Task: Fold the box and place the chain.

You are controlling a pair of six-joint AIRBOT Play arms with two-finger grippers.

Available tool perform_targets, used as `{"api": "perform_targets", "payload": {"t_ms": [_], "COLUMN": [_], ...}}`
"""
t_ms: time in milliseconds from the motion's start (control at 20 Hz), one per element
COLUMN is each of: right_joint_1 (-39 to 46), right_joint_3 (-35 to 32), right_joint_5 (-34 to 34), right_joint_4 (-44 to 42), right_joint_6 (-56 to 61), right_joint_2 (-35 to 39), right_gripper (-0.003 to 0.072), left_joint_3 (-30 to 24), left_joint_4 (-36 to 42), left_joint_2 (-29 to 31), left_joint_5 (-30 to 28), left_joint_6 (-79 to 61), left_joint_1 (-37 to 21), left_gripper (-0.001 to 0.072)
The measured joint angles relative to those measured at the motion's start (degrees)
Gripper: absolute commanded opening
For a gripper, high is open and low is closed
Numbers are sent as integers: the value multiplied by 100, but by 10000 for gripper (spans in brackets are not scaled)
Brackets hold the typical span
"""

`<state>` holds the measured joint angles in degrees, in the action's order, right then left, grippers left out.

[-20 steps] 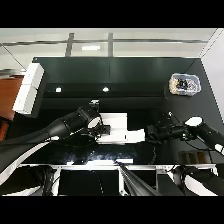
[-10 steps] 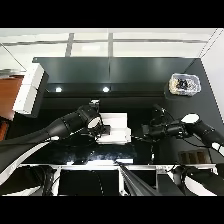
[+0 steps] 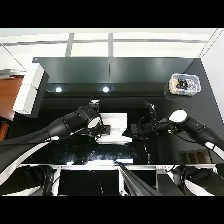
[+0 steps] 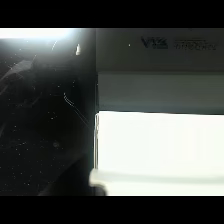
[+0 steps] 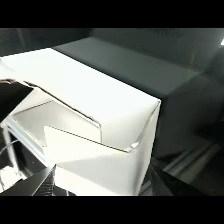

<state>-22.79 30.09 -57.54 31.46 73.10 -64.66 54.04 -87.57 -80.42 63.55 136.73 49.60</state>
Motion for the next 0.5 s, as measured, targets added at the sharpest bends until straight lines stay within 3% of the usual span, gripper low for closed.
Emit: {"api": "perform_targets", "payload": {"t_ms": [400, 450, 500], "right_joint_1": [-282, -284, -291], "right_joint_3": [122, 125, 127], "right_joint_5": [203, 212, 219], "right_joint_4": [315, 317, 334], "right_joint_6": [472, 481, 503], "right_joint_2": [0, 0, 0], "right_gripper": [598, 531, 531], "left_joint_3": [0, 2, 2], "left_joint_4": [0, 0, 0], "left_joint_2": [0, 0, 0], "left_joint_5": [0, -2, 0], "left_joint_6": [-9, -11, -13], "left_joint_1": [0, 0, 0], "left_gripper": [33, 32, 33]}}
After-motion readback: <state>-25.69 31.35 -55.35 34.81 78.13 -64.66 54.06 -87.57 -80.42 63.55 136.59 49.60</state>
